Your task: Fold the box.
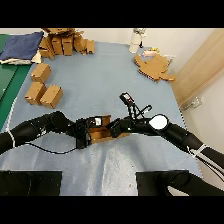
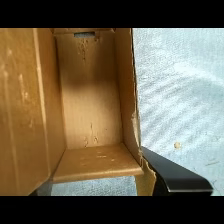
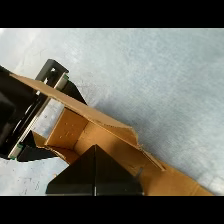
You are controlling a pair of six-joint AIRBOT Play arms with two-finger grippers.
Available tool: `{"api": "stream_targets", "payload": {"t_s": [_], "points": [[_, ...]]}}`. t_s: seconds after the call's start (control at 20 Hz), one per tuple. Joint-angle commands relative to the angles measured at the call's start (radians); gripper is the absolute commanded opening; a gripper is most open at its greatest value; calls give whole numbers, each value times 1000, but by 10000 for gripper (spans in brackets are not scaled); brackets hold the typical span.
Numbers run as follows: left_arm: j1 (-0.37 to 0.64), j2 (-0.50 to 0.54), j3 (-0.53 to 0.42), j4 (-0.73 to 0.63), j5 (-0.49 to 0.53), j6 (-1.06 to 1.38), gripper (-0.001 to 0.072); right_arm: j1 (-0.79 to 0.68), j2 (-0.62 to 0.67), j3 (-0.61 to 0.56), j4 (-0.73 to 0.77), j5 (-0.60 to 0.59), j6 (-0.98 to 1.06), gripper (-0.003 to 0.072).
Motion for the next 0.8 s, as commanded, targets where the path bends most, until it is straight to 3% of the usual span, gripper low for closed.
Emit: {"api": "stream_targets", "payload": {"t_s": [0.0, 0.05, 0.1, 0.75], "points": [[0, 2, 0, -9, -6, -3, 687, 0, 1, 1, -14, -1, 11, 0], [0, 2, 0, -9, -5, -11, 685, 0, 1, 1, -18, -1, 11, 1], [0, 2, 0, -8, -7, -31, 635, 0, 1, 1, -23, 0, 11, 1], [2, 35, -43, -33, 12, 62, 637, 0, 1, 1, -29, -13, 18, 1]]}}
